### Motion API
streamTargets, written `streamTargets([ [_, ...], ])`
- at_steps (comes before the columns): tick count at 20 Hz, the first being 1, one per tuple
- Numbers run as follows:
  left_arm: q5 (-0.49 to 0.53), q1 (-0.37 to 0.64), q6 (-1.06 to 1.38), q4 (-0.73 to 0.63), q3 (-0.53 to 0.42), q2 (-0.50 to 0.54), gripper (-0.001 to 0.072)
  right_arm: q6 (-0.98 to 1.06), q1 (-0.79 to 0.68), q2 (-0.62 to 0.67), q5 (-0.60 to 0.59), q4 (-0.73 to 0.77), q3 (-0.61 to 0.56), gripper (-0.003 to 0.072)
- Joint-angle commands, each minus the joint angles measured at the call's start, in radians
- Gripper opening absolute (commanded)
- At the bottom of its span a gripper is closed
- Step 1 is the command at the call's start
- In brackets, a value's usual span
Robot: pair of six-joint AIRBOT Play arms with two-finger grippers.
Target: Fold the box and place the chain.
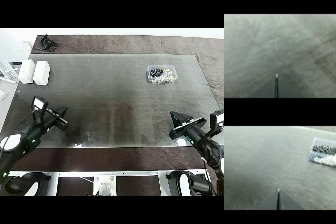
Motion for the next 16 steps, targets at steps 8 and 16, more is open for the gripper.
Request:
streamTargets([
  [8,-0.001,-0.004,0.125,-0.132,-0.052,0.006,0.0022,0.001,0.0,0.047,-0.039,0.023,-0.062,0.0008],
  [16,-0.001,-0.004,0.125,-0.132,-0.052,0.006,0.0022,0.001,0.0,0.047,-0.039,0.023,-0.062,0.0008],
])
